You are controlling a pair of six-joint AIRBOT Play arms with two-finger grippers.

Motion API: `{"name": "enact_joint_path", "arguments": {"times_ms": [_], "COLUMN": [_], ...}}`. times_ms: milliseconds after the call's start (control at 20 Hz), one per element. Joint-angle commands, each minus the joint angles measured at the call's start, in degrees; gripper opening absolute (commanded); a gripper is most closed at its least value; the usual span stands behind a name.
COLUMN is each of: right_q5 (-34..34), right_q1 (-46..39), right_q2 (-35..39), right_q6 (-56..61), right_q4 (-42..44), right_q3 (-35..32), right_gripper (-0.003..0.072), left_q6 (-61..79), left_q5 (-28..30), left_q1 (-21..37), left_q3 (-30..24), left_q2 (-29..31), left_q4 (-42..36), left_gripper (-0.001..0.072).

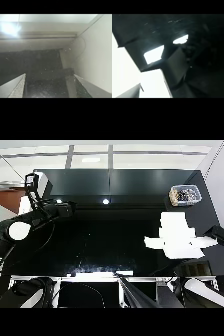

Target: Fold the box and place the chain.

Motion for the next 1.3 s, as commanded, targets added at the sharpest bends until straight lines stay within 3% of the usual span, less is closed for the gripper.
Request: {"name": "enact_joint_path", "arguments": {"times_ms": [0, 50, 100, 150, 300, 450, 600, 750, 1000, 1150, 1250], "right_q5": [-3.61, -3.67, -4.11, -4.59, -6.27, -7.61, -9.94, -11.30, 3.72, 14.03, 21.62], "right_q1": [-0.98, -0.98, -0.98, -0.92, -0.55, -0.02, 6.78, 16.63, 37.75, 52.37, 59.78], "right_q2": [-2.69, -2.62, -2.47, -2.32, -0.22, 3.93, 9.05, 13.25, 23.76, 29.51, 31.63], "right_q6": [-8.24, -7.21, -7.10, -7.13, -9.18, -12.35, -12.17, -3.80, 4.83, 5.81, 6.99], "right_q4": [2.19, 1.05, 1.16, 1.53, 3.91, 13.18, 16.33, 19.23, 28.26, 27.85, 27.69], "right_q3": [0.15, 0.15, 0.15, 0.15, 0.15, 0.15, 0.07, -1.22, -11.10, -19.67, -23.71], "right_gripper": [0.0471, 0.0457, 0.0180, 0.0025, 0.0025, 0.0025, 0.0025, 0.0026, 0.0026, 0.0026, 0.0026], "left_q6": [0.00, 0.02, 0.02, 0.02, 0.00, 0.02, 0.02, 0.02, 0.04, 3.37, 10.19], "left_q5": [-0.46, -0.46, -0.48, -0.50, -0.50, -0.70, -0.39, -1.18, -6.49, -16.39, -19.54], "left_q1": [0.00, 0.00, 0.00, 0.00, 0.00, 0.00, 0.00, -0.07, -2.23, -4.20, -3.17], "left_q3": [0.00, 0.00, 0.00, 0.00, 0.00, 0.00, 0.00, -0.02, -0.02, -0.02, -0.02], "left_q2": [-0.11, -0.11, -0.11, -0.11, -0.11, -0.09, -0.11, -0.11, -1.99, -7.74, -12.07], "left_q4": [-1.53, -1.53, -1.53, -1.53, -1.55, -1.75, -1.70, -2.49, -6.99, -16.44, -24.48], "left_gripper": [0.0698, 0.0698, 0.0698, 0.0698, 0.0697, 0.0697, 0.0697, 0.0697, 0.0697, 0.0695, 0.0695]}}
